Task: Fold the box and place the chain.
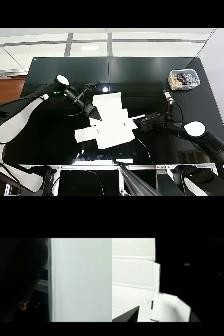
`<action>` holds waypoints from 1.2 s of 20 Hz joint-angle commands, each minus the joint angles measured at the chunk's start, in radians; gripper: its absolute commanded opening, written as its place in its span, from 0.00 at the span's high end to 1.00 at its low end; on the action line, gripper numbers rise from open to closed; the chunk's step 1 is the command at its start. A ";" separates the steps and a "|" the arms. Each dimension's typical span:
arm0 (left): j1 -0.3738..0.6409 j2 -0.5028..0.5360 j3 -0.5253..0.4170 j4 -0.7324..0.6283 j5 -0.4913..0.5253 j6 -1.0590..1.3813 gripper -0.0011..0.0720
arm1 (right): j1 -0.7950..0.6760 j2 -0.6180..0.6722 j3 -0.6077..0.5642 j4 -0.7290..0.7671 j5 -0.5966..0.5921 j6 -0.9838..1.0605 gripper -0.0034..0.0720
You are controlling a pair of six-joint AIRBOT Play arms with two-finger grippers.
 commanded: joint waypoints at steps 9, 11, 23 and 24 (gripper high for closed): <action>-0.114 0.454 -0.416 0.005 0.516 0.617 0.94 | -0.098 0.000 0.235 -0.543 0.416 0.000 0.02; -0.141 0.440 -0.415 0.011 0.554 0.740 0.95 | -0.098 0.000 0.234 -0.492 0.390 0.000 0.02; -0.298 0.354 -0.415 0.058 0.871 0.803 0.95 | 0.114 -0.005 0.060 -0.425 0.225 -0.473 0.02; -0.303 0.355 -0.415 0.056 0.871 0.803 0.95 | 0.148 -0.005 0.043 -0.425 0.198 -0.505 0.02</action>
